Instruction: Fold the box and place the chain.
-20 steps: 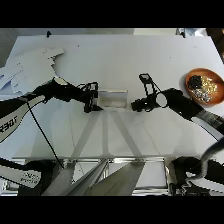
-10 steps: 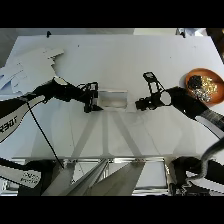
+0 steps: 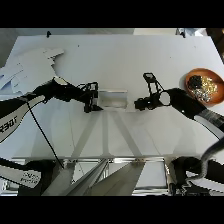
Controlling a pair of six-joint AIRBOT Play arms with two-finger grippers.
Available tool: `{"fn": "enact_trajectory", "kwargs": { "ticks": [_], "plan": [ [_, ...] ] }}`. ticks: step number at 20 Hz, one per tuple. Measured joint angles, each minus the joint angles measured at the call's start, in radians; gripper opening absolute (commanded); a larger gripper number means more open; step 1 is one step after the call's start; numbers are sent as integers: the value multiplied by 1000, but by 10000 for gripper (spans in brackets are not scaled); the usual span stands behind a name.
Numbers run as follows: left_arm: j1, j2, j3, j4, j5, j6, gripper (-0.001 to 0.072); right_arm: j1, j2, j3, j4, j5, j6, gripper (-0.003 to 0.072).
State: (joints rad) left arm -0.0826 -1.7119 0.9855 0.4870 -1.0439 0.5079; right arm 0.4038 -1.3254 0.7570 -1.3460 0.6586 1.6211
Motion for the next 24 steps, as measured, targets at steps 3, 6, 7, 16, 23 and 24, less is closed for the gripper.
{"fn": "enact_trajectory", "kwargs": {
  "ticks": [3,6,7,16,23,24],
  "plan": [
    [0,0,0,1,0,1,336,11,-5,-8,24,0,-21,287],
    [0,0,0,3,-2,2,336,17,-5,-11,89,0,-68,287],
    [0,0,0,3,-2,2,336,18,-4,-11,106,1,-79,287],
    [0,0,0,-4,3,-1,336,21,96,-11,184,-3,-133,287],
    [0,0,0,-1,2,0,336,20,123,-11,296,2,-249,288],
    [0,0,0,-1,2,0,336,20,124,-11,316,2,-273,293]
  ]
}}
